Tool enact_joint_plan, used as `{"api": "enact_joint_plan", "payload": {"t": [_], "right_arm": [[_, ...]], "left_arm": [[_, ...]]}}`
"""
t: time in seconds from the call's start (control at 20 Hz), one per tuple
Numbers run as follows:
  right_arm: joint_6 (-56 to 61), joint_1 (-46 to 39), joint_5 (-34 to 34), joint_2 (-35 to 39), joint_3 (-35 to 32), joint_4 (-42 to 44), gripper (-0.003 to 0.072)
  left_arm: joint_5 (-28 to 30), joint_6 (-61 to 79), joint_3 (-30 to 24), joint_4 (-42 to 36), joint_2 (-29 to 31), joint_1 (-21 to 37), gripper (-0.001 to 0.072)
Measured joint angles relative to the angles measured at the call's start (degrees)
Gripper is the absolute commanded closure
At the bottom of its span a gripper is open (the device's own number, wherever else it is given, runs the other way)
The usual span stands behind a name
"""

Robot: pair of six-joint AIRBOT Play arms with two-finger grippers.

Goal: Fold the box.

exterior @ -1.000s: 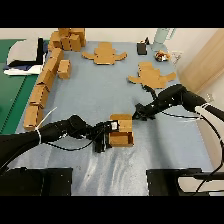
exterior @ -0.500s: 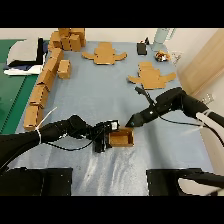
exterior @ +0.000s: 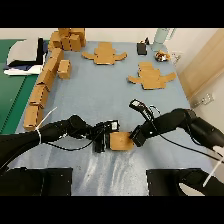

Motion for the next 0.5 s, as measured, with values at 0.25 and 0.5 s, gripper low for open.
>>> {"api": "enact_joint_plan", "payload": {"t": [0.25,0.5], "right_arm": [[0.48,8.55,9.31,7.5,-3.39,-7.93,0.0684],[0.48,19.89,21.42,14.75,-9.94,-19.19,0.0597]], "left_arm": [[0.0,-0.02,0.0,0.02,0.0,0.0,0.0281],[0.0,0.0,0.0,0.02,0.0,0.0,0.0281]]}}
